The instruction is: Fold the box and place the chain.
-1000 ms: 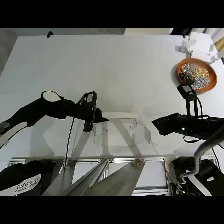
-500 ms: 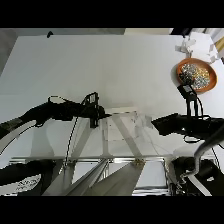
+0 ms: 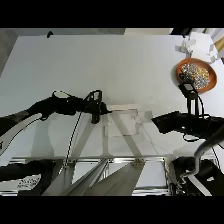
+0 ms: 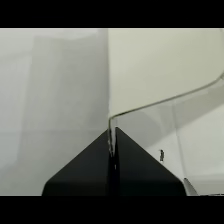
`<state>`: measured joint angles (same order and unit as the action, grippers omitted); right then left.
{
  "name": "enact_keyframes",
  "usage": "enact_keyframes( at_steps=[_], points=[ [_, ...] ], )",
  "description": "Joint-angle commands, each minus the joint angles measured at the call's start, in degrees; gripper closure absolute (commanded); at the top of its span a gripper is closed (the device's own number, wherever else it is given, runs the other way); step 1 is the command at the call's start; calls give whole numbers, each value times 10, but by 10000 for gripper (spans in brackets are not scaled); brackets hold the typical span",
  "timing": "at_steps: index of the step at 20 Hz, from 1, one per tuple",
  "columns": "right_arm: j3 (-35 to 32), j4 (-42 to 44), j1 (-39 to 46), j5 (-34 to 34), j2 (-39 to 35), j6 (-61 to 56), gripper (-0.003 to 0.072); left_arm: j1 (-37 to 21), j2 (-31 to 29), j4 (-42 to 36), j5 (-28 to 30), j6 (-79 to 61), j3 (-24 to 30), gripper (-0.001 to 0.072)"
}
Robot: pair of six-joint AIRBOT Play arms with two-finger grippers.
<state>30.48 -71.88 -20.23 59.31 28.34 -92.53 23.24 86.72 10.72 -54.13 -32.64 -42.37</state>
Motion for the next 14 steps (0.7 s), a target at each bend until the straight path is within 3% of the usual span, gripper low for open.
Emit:
enact_keyframes(
  at_steps=[1, 6, 14],
  points=[
    [-4, -15, 0, -2, 5, 0, 274, 11, 29, 30, -13, 10, -35, 707],
    [-9, -15, 0, -4, 11, 0, 274, 47, 49, 54, 2, 7, -36, 706],
    [-11, -15, -1, -6, 11, 0, 274, 47, 48, 54, 19, 7, -36, 706]
  ],
)
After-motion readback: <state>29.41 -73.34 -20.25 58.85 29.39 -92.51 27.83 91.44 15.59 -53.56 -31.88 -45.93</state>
